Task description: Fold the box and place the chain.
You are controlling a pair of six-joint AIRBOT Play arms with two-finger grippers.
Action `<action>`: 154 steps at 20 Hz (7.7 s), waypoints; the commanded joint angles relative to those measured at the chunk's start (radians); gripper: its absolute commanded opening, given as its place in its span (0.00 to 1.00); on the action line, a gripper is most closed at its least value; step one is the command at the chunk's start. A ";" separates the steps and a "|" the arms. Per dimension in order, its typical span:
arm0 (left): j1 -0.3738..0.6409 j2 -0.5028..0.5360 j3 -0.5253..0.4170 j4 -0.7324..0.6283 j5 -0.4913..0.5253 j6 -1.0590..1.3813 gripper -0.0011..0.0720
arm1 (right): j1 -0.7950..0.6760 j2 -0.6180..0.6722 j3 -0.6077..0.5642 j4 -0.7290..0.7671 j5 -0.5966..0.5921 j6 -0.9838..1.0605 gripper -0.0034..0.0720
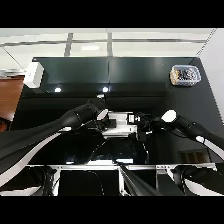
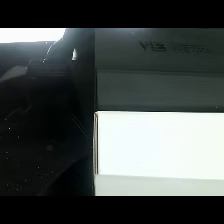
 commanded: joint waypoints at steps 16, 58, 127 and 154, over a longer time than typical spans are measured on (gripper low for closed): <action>0.002 -0.002 0.010 -0.005 -0.002 0.016 0.05 | -0.003 0.105 0.000 -0.174 0.081 0.122 0.92; -0.006 -0.034 0.036 0.001 -0.033 0.034 0.06 | 0.009 0.096 0.001 0.056 0.070 0.446 0.06; -0.002 -0.031 0.039 0.012 -0.026 0.049 0.06 | 0.372 -0.126 0.416 -0.919 0.360 2.576 0.45; -0.002 -0.022 0.042 -0.006 -0.025 0.049 0.06 | 0.342 0.070 0.497 -1.048 0.515 2.436 0.48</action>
